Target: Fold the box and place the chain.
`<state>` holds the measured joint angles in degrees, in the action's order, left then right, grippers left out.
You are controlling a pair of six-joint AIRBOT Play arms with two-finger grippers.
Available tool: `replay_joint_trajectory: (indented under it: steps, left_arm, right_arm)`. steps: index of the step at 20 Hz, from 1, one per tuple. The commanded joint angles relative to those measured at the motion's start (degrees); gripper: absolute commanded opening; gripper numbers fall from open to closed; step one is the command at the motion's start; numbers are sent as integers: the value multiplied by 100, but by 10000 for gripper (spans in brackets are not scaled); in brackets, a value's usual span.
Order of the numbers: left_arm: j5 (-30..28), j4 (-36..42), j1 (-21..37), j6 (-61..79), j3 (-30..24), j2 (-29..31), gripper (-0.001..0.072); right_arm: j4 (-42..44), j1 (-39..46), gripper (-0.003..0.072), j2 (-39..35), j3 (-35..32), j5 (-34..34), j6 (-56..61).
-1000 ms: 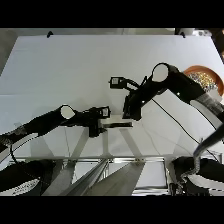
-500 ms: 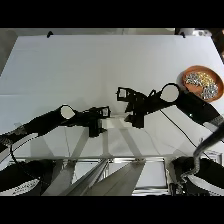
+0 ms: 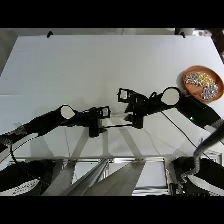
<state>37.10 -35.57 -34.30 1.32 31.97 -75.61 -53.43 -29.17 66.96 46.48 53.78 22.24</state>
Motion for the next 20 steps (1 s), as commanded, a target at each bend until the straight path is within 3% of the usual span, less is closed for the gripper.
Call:
replay_joint_trajectory:
  steps: [1,6,20]
  left_arm:
    - [0,-4,0,11,-4,0,207]
    - [0,-4,0,11,-4,0,207]
    - [0,-4,0,11,-4,0,207]
  right_arm:
    - [7,-7,294,-4,-9,-81,0]
    - [13,-4,294,-4,-293,-533,-7]
    - [109,-446,291,-4,-341,-625,-127]
